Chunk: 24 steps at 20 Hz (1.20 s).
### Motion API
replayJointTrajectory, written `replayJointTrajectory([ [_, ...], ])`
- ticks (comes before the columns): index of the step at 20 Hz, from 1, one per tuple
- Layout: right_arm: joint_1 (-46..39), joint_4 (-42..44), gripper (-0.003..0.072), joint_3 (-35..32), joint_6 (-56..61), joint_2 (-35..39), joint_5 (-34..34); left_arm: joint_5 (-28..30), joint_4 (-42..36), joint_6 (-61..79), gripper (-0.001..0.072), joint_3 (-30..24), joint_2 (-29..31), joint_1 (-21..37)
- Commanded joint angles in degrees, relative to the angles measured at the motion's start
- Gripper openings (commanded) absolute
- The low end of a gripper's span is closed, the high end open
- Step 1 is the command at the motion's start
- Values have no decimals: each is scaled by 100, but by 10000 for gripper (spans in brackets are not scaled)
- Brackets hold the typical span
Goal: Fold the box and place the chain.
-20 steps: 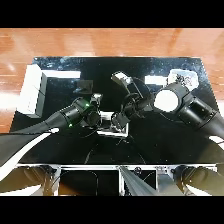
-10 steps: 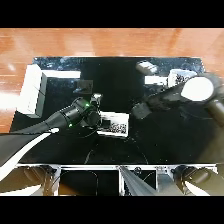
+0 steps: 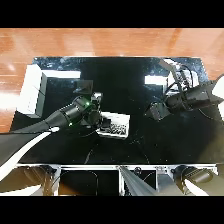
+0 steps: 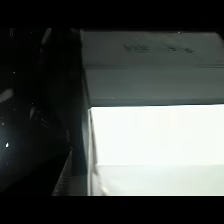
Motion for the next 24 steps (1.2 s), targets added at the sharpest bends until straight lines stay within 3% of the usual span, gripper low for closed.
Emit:
replayJointTrajectory([
  [1,-26,-4,589,-2,28,28,92,313,-13,4,446,170,11,-2],
  [7,-24,55,590,-2,28,-59,-590,1526,177,826,444,330,726,240],
  [10,31,448,590,0,26,-483,-994,2070,354,1545,443,262,1314,435],
  [12,247,538,590,9,28,-903,-1202,2149,560,1980,443,24,1912,785],
  [14,555,608,590,76,2,-1353,-1357,2002,651,2280,443,-442,2686,1530],
  [16,844,597,589,188,-179,-1759,-1880,1906,251,2656,443,-1047,3438,2544],
  [19,1099,601,590,546,-605,-2262,-2031,1886,-1482,3589,443,-1958,4120,3810],
  [21,1215,739,590,651,-866,-2428,-2020,1735,-2275,4192,443,-2328,4138,4063],
  [24,1346,903,589,647,-1187,-2500,-1694,1338,-2273,4404,443,-2380,3908,4015],
])
